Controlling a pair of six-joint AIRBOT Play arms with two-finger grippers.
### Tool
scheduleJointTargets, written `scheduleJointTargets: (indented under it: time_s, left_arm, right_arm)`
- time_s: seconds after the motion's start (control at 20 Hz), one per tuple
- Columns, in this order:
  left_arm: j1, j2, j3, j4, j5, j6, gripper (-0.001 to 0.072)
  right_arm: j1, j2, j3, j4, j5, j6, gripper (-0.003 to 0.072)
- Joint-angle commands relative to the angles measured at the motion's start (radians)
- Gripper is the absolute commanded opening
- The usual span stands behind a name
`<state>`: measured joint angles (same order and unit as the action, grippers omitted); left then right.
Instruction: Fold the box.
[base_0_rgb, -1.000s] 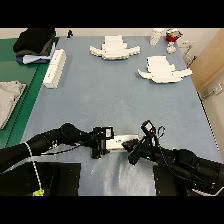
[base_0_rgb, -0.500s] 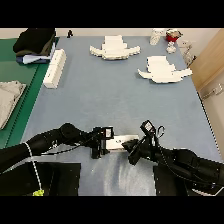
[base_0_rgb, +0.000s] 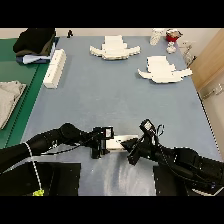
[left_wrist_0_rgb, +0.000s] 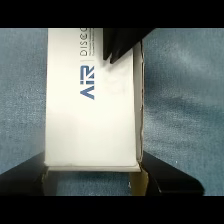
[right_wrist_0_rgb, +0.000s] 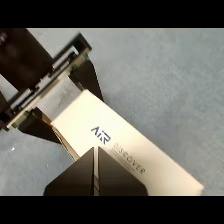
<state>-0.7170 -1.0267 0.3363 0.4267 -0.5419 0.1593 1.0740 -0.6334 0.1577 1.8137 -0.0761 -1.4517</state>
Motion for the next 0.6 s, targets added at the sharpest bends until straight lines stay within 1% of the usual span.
scheduleJointTargets:
  time_s: [0.0,0.1,0.2,0.3,0.35,0.45,0.55]
  left_arm:
    - [0.000,0.000,0.000,0.000,0.000,0.000,0.0465]
    - [0.000,0.000,0.000,0.000,0.000,0.000,0.0465]
    - [0.000,0.000,0.000,0.000,0.000,0.000,0.0465]
    - [0.000,0.000,0.000,0.000,0.000,0.000,0.0465]
    - [0.000,0.000,0.000,0.000,0.000,0.000,0.0465]
    - [0.000,0.000,0.000,0.000,0.000,0.000,0.0465]
    - [0.000,0.000,0.000,0.000,0.000,0.000,0.0465]
  right_arm:
    - [0.000,0.005,0.021,-0.036,0.014,0.000,0.0042]
    - [0.000,0.005,0.037,-0.060,-0.005,0.000,0.0041]
    - [-0.011,0.005,0.068,-0.097,-0.098,0.000,0.0041]
    - [-0.045,0.005,0.129,-0.155,-0.265,0.000,0.0038]
    - [-0.072,0.005,0.170,-0.193,-0.359,0.000,0.0011]
    - [-0.142,0.003,0.259,-0.253,-0.525,-0.011,0.0006]
    - [-0.234,0.002,0.352,-0.254,-0.679,-0.112,0.0005]
